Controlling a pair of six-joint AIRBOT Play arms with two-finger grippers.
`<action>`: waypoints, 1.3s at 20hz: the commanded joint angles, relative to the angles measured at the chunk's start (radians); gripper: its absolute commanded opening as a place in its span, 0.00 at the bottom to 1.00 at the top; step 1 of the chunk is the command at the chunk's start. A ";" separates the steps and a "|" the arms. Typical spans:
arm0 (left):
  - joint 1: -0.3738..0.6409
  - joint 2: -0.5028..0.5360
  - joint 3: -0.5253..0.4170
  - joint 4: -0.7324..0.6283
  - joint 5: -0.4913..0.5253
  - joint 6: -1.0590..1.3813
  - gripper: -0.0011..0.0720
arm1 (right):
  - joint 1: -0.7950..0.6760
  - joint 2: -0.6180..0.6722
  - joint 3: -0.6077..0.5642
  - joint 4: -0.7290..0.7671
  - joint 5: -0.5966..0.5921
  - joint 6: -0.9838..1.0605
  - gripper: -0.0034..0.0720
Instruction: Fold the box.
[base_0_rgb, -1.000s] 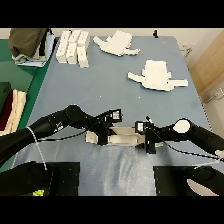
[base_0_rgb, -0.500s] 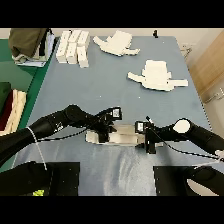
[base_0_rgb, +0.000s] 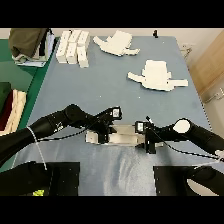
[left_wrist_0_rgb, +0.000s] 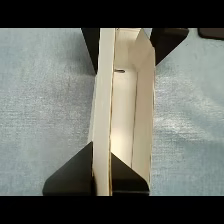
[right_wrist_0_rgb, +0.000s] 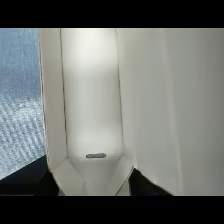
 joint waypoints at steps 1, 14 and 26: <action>0.000 0.000 0.000 -0.003 -0.015 -0.002 0.04 | 0.001 -0.001 0.001 0.000 0.000 0.000 0.72; 0.060 0.081 0.000 0.201 -0.059 -0.360 0.95 | 0.001 -0.001 0.001 0.000 0.001 0.000 0.72; 0.062 0.293 0.001 -0.025 -0.254 -1.159 0.04 | 0.001 -0.001 0.001 0.056 0.000 0.000 0.72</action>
